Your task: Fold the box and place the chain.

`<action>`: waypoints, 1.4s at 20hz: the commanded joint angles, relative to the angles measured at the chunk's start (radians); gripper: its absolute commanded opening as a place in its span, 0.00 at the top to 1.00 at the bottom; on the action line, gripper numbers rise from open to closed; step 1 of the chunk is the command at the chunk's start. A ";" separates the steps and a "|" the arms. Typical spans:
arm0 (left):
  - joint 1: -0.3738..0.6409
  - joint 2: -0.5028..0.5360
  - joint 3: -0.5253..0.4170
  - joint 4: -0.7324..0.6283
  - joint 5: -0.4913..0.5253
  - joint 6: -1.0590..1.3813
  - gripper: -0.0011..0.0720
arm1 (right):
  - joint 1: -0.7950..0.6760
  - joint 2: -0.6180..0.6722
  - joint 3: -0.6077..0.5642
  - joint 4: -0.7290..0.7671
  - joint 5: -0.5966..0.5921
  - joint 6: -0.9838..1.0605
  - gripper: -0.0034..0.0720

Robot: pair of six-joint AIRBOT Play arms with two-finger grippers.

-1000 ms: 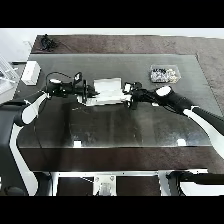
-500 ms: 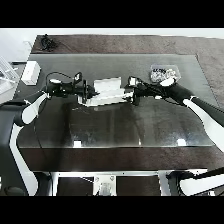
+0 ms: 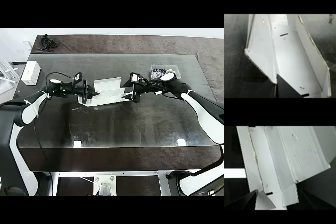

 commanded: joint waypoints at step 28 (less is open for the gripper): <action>0.000 0.000 0.000 0.000 0.000 0.000 0.96 | 0.017 -0.151 0.085 0.034 0.187 0.022 0.04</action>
